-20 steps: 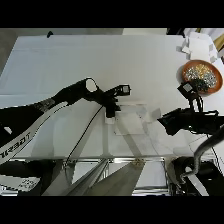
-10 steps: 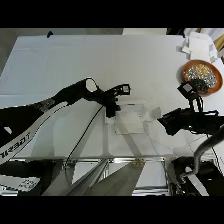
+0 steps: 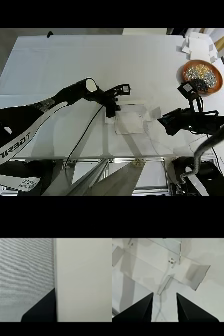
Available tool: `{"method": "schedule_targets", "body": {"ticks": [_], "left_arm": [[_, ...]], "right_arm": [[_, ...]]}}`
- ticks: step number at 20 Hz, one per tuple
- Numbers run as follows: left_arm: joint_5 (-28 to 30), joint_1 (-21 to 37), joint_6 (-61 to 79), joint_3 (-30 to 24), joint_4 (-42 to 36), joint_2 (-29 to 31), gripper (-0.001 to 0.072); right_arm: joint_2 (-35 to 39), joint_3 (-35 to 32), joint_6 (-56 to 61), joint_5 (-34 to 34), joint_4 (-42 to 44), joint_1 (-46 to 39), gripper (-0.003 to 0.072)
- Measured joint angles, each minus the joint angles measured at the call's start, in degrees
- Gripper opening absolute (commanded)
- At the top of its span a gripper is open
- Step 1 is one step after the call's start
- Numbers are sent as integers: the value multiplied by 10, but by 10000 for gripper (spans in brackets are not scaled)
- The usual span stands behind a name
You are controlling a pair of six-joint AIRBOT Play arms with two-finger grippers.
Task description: Fold the box and place the chain.
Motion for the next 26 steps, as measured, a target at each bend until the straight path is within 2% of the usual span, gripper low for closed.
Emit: {"method": "schedule_targets", "body": {"ticks": [2, 3, 5, 16, 21, 26], "left_arm": [[0, 0, 0, 0, 0, 0, 12], [0, 0, 0, 0, 0, 0, 12], [0, 0, 0, 0, 0, 0, 12], [0, 0, 0, 0, 0, 0, 12], [0, 0, 0, 0, 0, 0, 12], [0, 0, 0, 0, 0, 0, 12]], "right_arm": [[0, 0, -5, 0, 0, 0, 129], [0, 0, -11, 0, 1, 0, 63], [0, 0, -31, 1, 1, 0, 26], [0, 0, -100, 94, 4, 5, 21], [-1, -17, -196, 81, 5, 49, 21], [-2, -27, -239, 42, 4, 98, 19]]}}
